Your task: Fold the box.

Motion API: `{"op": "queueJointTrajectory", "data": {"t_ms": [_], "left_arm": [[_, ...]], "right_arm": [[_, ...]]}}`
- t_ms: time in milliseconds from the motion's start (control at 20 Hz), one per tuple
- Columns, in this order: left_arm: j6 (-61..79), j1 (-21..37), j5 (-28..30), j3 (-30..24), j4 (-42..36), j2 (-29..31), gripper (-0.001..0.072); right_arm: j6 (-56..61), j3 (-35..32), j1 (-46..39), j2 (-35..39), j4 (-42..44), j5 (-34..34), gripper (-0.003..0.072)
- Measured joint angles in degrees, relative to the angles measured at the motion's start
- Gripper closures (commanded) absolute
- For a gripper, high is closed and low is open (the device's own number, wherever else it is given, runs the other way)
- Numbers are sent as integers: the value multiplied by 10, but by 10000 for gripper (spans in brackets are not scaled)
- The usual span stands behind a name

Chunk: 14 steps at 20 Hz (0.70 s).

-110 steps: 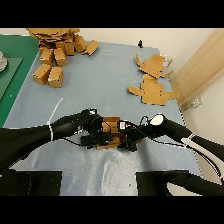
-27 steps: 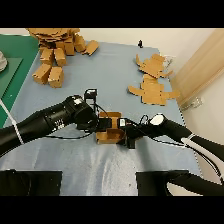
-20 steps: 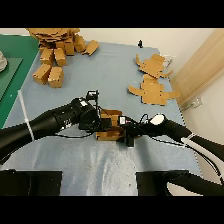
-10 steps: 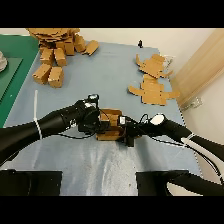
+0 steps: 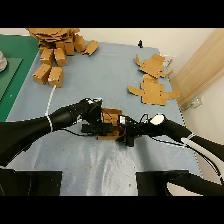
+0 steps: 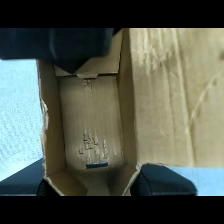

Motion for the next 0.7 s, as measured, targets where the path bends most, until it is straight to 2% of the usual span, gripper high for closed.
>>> {"op": "queueJointTrajectory", "data": {"t_ms": [350, 400, 450, 700], "left_arm": [[10, 14, -18, 9, 15, -17, 387], [10, 15, -17, 13, 21, -18, 602], [12, 16, -17, 18, 26, -18, 666], [44, 16, -6, 30, 30, -21, 666]], "right_arm": [[0, 0, 0, 0, 1, -1, 216], [0, 0, 0, 0, 1, -1, 216], [0, 0, 0, 0, 1, -1, 216], [2, 1, -1, 1, 3, -4, 216]]}}
